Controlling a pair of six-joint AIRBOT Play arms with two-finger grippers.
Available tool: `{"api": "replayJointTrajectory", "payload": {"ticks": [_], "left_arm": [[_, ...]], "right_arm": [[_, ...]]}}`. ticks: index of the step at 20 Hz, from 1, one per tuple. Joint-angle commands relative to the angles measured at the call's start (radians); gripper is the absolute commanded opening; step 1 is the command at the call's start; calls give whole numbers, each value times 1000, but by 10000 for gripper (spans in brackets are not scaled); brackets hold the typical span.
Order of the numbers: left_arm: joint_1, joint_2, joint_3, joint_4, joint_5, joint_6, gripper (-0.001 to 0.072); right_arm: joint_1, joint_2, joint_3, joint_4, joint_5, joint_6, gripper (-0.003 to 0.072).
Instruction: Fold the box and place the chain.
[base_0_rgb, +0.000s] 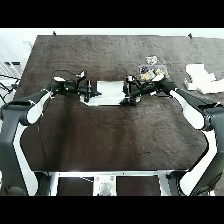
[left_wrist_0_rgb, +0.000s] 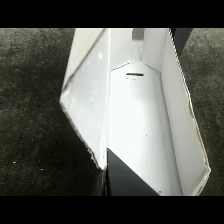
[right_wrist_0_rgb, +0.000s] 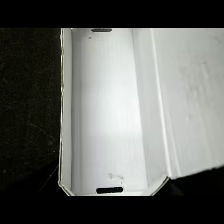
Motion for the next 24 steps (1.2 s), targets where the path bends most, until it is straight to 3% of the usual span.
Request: {"api": "replayJointTrajectory", "payload": {"ticks": [1,24], "left_arm": [[1,0,0,0,0,0,20],[1,0,0,0,0,0,20]], "right_arm": [[5,-18,9,23,2,-19,613],[19,-72,73,11,53,-43,613]]}}
